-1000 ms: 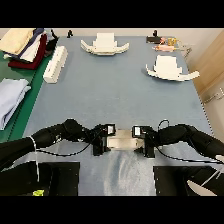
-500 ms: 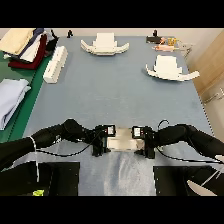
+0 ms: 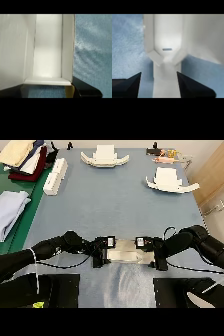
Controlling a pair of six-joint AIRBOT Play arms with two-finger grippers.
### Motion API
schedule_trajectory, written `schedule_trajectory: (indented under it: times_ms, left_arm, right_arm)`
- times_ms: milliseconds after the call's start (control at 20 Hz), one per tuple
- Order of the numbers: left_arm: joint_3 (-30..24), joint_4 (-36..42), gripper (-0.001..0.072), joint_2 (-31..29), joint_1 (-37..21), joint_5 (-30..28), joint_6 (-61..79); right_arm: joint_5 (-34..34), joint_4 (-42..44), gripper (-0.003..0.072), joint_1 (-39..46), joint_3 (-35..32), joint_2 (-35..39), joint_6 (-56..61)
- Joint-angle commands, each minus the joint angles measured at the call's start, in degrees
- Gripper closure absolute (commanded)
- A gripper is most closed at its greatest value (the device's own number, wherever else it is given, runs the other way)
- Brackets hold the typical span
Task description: Fold the box.
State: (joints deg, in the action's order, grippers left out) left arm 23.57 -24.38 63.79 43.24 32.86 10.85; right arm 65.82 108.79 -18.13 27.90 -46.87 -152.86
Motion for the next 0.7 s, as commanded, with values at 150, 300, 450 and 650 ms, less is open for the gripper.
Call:
schedule_trajectory:
  times_ms: [150, 300, 450, 650]
  left_arm:
    - [0.1, -0.1, 0.0191, 0.0, 0.0, 0.3, 0.0]
    - [0.1, -0.1, 0.0191, 0.0, 0.0, 0.3, 0.0]
    - [0.1, -0.1, 0.0191, 0.0, 0.0, 0.3, 0.0]
    - [0.1, -0.1, 0.0191, 0.0, 0.0, 0.3, 0.0]
  right_arm:
    - [3.8, -0.2, -0.0034, 0.1, 3.8, 7.2, 27.8]
    - [3.7, 11.1, -0.0034, 0.1, 3.8, 9.1, 46.6]
    - [1.7, 17.3, -0.0034, -0.3, 3.8, 8.9, 56.0]
    - [-1.6, 18.0, -0.0020, -0.5, 3.8, 7.2, 64.1]
